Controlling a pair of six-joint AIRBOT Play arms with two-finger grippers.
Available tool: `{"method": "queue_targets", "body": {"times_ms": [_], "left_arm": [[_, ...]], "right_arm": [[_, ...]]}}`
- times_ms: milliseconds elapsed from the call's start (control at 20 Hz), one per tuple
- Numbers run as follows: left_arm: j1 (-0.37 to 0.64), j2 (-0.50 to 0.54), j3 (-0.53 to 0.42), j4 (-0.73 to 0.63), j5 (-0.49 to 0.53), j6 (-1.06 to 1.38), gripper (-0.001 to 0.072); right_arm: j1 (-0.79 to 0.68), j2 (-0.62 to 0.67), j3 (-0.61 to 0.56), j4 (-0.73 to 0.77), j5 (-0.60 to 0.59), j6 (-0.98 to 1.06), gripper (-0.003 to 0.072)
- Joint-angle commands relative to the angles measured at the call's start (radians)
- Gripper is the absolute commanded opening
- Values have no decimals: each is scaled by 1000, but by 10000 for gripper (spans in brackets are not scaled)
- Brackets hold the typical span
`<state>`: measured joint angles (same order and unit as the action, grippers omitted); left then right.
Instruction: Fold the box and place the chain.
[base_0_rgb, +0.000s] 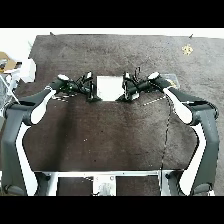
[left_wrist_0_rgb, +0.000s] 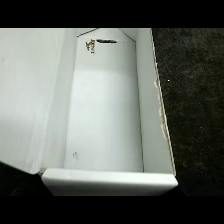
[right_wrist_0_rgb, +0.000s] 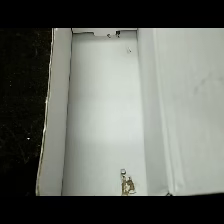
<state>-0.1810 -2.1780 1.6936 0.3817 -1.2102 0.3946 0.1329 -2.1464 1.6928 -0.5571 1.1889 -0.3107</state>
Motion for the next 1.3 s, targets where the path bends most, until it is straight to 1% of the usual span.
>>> {"method": "queue_targets", "body": {"times_ms": [0,250,450,550,800,1100,1250], "left_arm": [[-9,0,0,2,4,7,698],[-26,0,0,5,25,6,698],[-8,0,0,-3,16,-2,698],[2,0,0,-24,-6,-1,698],[7,0,-3,-20,-32,-1,698],[2,-18,-3,-21,-35,-1,698],[2,-18,-3,-25,-17,-1,698]], "right_arm": [[1,0,0,0,0,0,448],[1,0,0,0,0,0,448],[1,0,0,0,0,0,448],[1,0,0,0,1,0,448],[1,0,0,0,0,0,448],[1,0,0,0,0,0,448],[1,0,0,0,0,0,448]]}}
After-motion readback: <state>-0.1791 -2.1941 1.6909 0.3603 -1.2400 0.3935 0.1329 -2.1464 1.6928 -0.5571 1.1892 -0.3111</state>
